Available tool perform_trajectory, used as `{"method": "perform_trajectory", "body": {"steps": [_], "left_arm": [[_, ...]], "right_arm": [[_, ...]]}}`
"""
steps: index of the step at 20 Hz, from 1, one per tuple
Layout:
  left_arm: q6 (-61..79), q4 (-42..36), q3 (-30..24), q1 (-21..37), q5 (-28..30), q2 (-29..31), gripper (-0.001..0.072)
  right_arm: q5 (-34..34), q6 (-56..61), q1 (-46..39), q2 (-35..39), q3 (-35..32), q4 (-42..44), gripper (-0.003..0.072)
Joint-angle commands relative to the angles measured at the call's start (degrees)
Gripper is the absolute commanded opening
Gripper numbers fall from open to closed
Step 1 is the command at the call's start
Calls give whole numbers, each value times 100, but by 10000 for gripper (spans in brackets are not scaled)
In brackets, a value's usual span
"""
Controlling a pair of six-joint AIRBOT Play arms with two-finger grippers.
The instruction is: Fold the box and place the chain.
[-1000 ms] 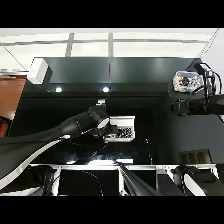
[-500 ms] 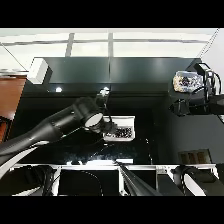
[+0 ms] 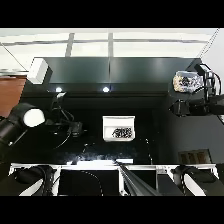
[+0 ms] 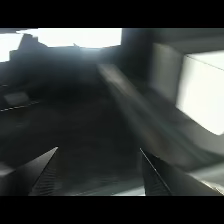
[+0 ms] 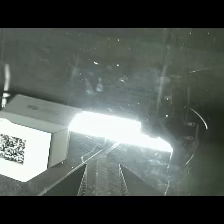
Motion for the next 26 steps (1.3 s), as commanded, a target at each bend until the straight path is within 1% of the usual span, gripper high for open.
{"method": "perform_trajectory", "body": {"steps": [1, 2, 3, 4, 6, 7, 8, 9, 12, 13, 15, 17, 19, 21, 23, 25, 26], "left_arm": [[3803, -3121, -909, 1161, 195, 72, 570], [4500, -3268, -955, 1145, -50, -57, 569], [5036, -3211, -953, 1067, -234, -190, 570], [5567, -3139, -953, 970, -326, -321, 570], [6787, -3080, -953, 791, -278, -553, 578], [7324, -3088, -953, 693, -92, -636, 591], [7705, -3077, -953, 570, 197, -693, 715], [8083, -3064, -953, 461, 503, -723, 714], [10214, -3042, -946, 177, 1270, -785, 714], [10618, -3023, -946, 94, 1462, -831, 714], [11313, -3062, -881, 37, 1580, -1119, 715], [11344, -3206, -745, 35, 1484, -1580, 715], [11497, -3423, -710, 7, 1493, -1812, 715], [11634, -3886, -697, -120, 1628, -1945, 714], [11591, -3987, -640, -273, 1812, -1982, 712], [11593, -4380, -636, -378, 1906, -1987, 712], [11593, -4452, -636, -435, 1974, -1987, 711]], "right_arm": [[37, 98, -2, 0, -2, 4, 251], [35, 96, -2, 0, -2, 2, 251], [35, 98, -2, 0, -2, 4, 252], [37, 98, -2, 0, -2, 2, 251], [48, 133, -2, 0, -2, 2, 251], [55, 144, -2, 0, -2, 4, 251], [101, 149, -2, 0, -2, 2, 252], [160, 149, -2, 0, -2, 0, 251], [267, 149, -2, 0, -2, 0, 251], [284, 149, -2, 0, -2, 2, 252], [269, 157, -2, 0, -2, 2, 252], [245, 157, -2, 0, -2, 2, 251], [249, 157, -2, 0, -2, 2, 251], [240, 157, -2, 0, -2, 2, 251], [223, 157, -2, 0, -2, 0, 251], [216, 157, -2, 0, -2, 0, 251], [219, 157, -2, 0, -2, 0, 251]]}}
